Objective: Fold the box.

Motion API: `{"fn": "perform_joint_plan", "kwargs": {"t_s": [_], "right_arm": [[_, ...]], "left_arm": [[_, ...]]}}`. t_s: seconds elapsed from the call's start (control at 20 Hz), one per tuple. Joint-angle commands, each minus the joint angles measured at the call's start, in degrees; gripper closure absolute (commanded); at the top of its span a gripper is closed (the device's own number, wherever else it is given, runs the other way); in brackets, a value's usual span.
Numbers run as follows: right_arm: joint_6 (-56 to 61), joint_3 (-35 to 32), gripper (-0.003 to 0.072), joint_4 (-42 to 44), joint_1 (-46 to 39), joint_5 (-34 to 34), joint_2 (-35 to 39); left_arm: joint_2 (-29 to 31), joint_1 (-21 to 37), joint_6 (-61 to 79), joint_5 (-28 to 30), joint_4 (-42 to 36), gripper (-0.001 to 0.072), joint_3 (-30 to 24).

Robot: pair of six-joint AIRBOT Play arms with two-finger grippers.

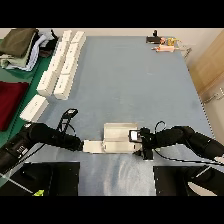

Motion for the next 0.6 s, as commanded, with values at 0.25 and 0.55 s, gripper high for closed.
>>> {"fn": "perform_joint_plan", "kwargs": {"t_s": [0.25,0.55], "right_arm": [[0.0,0.0,0.0173,0.0,0.0,0.0,0.0],[0.0,0.0,0.0174,0.0,0.0,0.0,0.0]], "left_arm": [[-8.7,1.0,16.7,3.5,-24.1,0.0695,-1.9],[-8.7,1.0,20.1,3.4,-29.4,0.0694,-1.9]]}}
